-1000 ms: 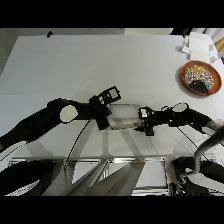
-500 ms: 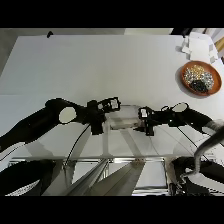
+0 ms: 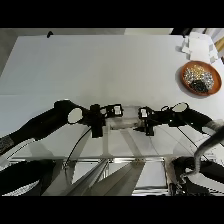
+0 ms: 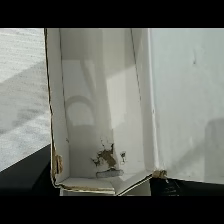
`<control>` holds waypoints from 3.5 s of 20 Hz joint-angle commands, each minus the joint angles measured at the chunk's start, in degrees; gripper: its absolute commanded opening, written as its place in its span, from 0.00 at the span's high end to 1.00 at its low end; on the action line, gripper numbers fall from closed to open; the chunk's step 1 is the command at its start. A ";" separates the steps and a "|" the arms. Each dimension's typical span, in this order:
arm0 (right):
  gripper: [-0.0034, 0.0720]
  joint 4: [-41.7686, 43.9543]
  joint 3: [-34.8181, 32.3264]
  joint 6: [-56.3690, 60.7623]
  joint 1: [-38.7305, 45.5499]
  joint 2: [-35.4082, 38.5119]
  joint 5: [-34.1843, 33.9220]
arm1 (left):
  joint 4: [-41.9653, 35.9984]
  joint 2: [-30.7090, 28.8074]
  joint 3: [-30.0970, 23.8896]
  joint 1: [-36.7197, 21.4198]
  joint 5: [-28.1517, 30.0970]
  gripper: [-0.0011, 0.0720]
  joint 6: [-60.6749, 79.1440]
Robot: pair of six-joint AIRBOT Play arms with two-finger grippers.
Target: Fold the box and place the chain.
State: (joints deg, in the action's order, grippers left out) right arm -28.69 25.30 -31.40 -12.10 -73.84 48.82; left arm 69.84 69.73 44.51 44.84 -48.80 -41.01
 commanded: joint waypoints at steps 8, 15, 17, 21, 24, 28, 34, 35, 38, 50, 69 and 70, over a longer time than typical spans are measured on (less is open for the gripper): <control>0.51 0.02 0.04 0.02 0.02 0.04 0.02 | 6.60 0.37 -0.11 -1.73 -4.24 0.97 10.80; 0.51 0.02 0.04 0.02 0.02 0.04 0.00 | 2.86 2.05 -2.51 -1.73 4.50 0.75 19.17; 0.51 0.02 0.04 0.02 0.02 0.04 0.02 | 2.86 2.36 -2.60 -1.73 5.11 0.68 19.17; 0.51 0.02 0.04 0.02 0.02 0.04 0.00 | 1.99 3.08 -2.60 -1.73 6.86 0.68 19.17; 0.51 0.02 0.04 0.02 0.02 0.04 0.00 | -0.66 3.91 -2.60 -1.57 7.74 0.68 19.21; 0.51 0.02 0.04 0.02 0.02 0.04 0.00 | -2.45 4.90 -2.60 -0.31 7.80 0.71 20.52; 0.51 0.02 0.04 0.02 0.02 0.04 0.00 | -6.01 4.90 -2.58 0.96 8.24 0.88 23.04; 0.51 0.02 0.04 0.02 0.02 0.04 0.00 | -6.16 4.90 -2.60 0.98 8.85 0.88 23.04; 0.51 0.02 0.04 0.02 0.02 0.04 0.00 | -8.94 4.90 -2.58 0.98 11.91 0.88 23.02; 0.51 0.02 0.04 0.02 0.02 0.04 0.00 | -14.16 6.75 -2.60 3.13 14.10 0.77 22.77; 0.51 0.02 0.04 0.02 0.02 0.04 0.00 | -9.20 -0.96 -2.58 0.17 10.71 0.98 2.12; 0.51 0.02 0.02 0.02 0.02 0.04 0.00 | -7.74 -3.26 -2.58 -0.85 9.40 0.98 -0.85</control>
State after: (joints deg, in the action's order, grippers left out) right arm -28.64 25.32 -31.29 -12.10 -73.84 48.82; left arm 58.81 70.70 41.93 45.78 -37.47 -33.32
